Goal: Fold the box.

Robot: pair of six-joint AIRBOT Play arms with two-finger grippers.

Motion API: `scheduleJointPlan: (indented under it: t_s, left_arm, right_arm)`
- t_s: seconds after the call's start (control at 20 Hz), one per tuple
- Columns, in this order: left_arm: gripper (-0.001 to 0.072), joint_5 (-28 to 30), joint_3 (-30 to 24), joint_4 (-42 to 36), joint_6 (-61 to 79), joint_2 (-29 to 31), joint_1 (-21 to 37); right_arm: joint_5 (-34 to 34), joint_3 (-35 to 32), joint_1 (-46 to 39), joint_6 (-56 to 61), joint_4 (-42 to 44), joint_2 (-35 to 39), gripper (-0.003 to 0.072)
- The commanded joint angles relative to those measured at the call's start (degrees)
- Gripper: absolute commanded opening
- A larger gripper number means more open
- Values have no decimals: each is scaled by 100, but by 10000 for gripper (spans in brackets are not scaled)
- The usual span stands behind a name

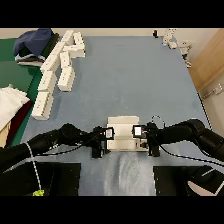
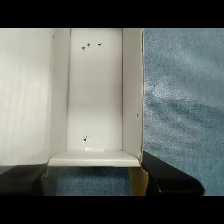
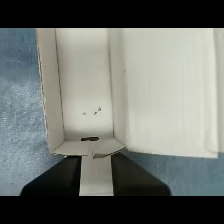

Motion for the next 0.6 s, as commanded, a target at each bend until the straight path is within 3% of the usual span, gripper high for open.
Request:
scheduleJointPlan:
  t_s: [0.0, 0.05, 0.2, 0.25, 0.45, 0.5, 0.55]
  left_arm:
    - [477, -2, 4, 0, 0, 2, 0]
    - [477, 0, 4, 0, 0, 2, 0]
    - [477, 0, 4, 0, 0, 2, 0]
    - [477, -2, 4, 0, 0, 2, 0]
    - [477, 0, 4, 0, 0, 2, 0]
    - [477, 0, 4, 0, 0, 2, 0]
    - [477, 0, 4, 0, 0, 2, 0]
  right_arm:
    - [-9, -4, 2, -140, 308, -33, 222]
    - [-2, -4, 2, -168, 374, -33, 150]
    - [63, -4, 4, -319, 621, -133, 134]
    - [103, -4, 11, -378, 695, -173, 81]
    - [289, -4, 142, -422, 734, -278, 82]
    - [295, -4, 142, -481, 772, -310, 113]
    - [299, -4, 142, -511, 796, -343, 298]
